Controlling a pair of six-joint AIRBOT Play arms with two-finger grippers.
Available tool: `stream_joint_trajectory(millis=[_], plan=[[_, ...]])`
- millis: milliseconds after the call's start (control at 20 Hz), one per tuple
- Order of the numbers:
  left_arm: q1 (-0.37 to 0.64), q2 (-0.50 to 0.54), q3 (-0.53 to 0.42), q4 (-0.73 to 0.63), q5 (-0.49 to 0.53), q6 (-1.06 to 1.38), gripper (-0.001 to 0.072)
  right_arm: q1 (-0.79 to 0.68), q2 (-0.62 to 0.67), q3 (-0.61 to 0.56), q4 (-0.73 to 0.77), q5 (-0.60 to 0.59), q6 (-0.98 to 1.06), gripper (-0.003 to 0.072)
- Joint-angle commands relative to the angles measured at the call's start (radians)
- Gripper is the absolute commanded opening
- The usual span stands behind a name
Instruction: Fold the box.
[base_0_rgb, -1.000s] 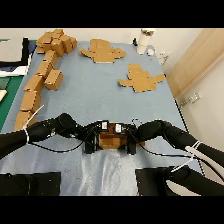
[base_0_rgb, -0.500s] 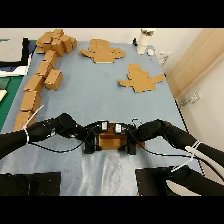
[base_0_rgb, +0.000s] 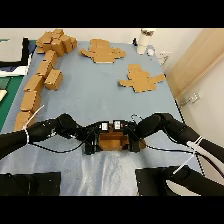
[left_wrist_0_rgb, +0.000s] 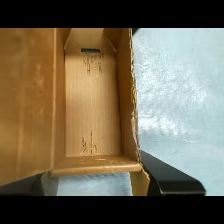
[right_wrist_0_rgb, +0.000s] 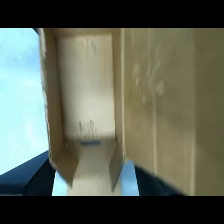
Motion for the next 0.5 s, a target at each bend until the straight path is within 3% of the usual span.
stream_joint_trajectory(millis=[0,150,450], plan=[[0.000,0.000,0.000,0.001,-0.004,0.001,0.0470,-0.001,0.009,0.041,-0.189,-0.033,0.180,0.0714],[0.000,0.000,0.000,0.001,-0.004,0.001,0.0469,-0.001,0.041,0.065,-0.282,-0.091,0.317,0.0713],[0.000,0.000,0.000,0.001,-0.004,0.001,0.0470,-0.001,0.163,0.092,-0.275,-0.242,0.547,0.0713]])
